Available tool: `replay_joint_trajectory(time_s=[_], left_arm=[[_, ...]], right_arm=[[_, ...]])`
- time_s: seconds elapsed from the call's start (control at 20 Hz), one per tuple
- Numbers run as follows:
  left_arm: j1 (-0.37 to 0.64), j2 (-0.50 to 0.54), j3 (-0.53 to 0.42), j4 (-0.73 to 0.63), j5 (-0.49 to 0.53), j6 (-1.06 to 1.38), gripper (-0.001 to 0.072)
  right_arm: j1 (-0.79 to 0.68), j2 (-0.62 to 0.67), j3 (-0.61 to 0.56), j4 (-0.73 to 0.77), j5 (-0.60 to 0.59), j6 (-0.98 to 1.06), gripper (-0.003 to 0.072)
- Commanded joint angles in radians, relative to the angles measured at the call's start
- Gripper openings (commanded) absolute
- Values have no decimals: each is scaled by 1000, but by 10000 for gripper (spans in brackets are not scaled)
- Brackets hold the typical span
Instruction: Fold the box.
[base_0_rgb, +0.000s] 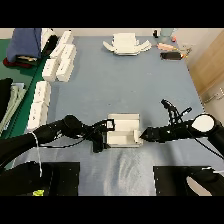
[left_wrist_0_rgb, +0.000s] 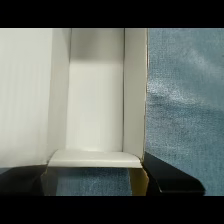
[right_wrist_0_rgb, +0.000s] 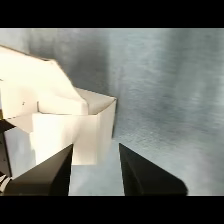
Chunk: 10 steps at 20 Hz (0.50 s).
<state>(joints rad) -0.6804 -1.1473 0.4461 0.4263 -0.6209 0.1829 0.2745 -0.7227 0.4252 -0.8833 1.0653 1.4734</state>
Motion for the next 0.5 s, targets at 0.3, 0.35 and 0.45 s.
replay_joint_trajectory(time_s=[0.3, 0.35, 0.45], left_arm=[[1, 0, 0, 0, 0, 0, 468], [1, 0, 0, 0, 0, 0, 468], [1, 0, 0, 0, 0, 0, 468]], right_arm=[[145, -140, 61, -57, -80, 66, 439], [186, -158, 93, -121, -80, 139, 439], [284, -191, 153, -268, -80, 332, 439]])
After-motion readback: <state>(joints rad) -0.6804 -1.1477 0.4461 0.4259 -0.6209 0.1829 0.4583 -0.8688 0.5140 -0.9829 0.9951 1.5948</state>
